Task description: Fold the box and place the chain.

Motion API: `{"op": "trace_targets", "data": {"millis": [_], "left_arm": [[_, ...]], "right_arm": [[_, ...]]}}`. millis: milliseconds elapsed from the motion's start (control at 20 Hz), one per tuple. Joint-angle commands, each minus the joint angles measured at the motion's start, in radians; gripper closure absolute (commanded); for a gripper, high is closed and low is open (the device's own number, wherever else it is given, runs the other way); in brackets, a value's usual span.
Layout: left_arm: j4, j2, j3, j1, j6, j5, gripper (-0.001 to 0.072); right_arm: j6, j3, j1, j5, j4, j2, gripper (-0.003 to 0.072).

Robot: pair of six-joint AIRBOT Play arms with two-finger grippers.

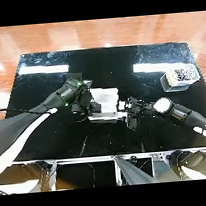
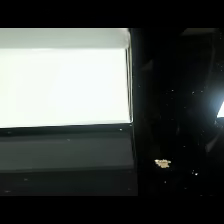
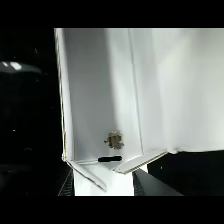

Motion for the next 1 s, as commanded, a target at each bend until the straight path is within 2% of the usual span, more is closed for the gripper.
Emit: {"op": "trace_targets", "data": {"millis": [0, 750, 950], "left_arm": [[-0.003, -0.001, -0.001, 0.000, 0.001, 0.001, 0.0688], [-0.004, -0.001, -0.001, 0.000, 0.001, 0.000, 0.0688], [-0.017, -0.001, -0.001, 0.000, 0.001, 0.006, 0.0688]], "right_arm": [[-0.003, 0.001, 0.018, -0.037, 0.006, -0.007, 0.0257], [0.081, 0.001, 0.011, -0.048, 0.020, -0.016, 0.0256], [0.134, 0.002, -0.037, 0.007, 0.013, -0.015, 0.0256]]}}
